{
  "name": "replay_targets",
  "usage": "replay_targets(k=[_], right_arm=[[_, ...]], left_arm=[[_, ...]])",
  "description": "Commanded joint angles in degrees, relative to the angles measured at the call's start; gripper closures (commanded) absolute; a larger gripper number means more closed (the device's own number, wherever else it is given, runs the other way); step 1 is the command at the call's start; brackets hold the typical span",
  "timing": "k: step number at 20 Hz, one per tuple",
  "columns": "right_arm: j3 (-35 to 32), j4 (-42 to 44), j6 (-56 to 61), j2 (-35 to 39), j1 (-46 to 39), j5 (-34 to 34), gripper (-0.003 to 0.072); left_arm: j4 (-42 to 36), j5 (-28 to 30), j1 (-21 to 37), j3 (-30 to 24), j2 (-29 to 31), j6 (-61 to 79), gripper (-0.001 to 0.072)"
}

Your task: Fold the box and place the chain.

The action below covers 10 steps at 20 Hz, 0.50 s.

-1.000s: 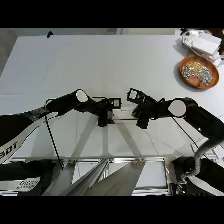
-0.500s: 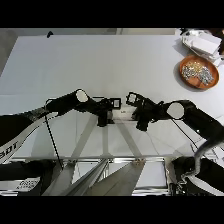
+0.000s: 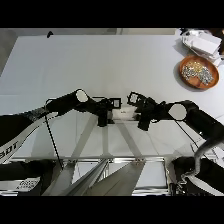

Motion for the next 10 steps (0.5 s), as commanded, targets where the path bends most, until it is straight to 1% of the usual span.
replay_targets(k=[1, 3, 4, 5, 7, 10], right_arm=[[0.00, 1.25, 0.00, 2.71, 0.00, -0.02, 0.0407], [-0.02, 3.08, -0.02, 2.97, 0.00, -0.24, 0.0417], [-0.02, 4.46, -0.09, 2.95, 0.00, -0.44, 0.0506], [-0.17, 6.62, -0.87, 2.93, 0.00, -0.83, 0.0681], [-1.66, 16.37, -8.13, 2.71, -0.04, -3.15, 0.0674], [-5.57, 30.84, -18.18, 2.14, -0.04, -9.97, 0.0676]], left_arm=[[-0.04, 0.00, -0.02, -0.04, 0.04, -0.07, 0.0576], [-0.04, 0.00, -0.02, -0.04, 0.04, -0.07, 0.0576], [-0.04, 0.00, -0.02, -0.04, 0.04, -0.07, 0.0576], [-0.04, -0.02, -0.02, -0.04, 0.04, -0.07, 0.0576], [-0.04, 0.00, -0.02, -0.04, 0.04, -0.07, 0.0576], [-0.04, 0.02, -0.02, -0.04, 0.04, -0.07, 0.0576]])
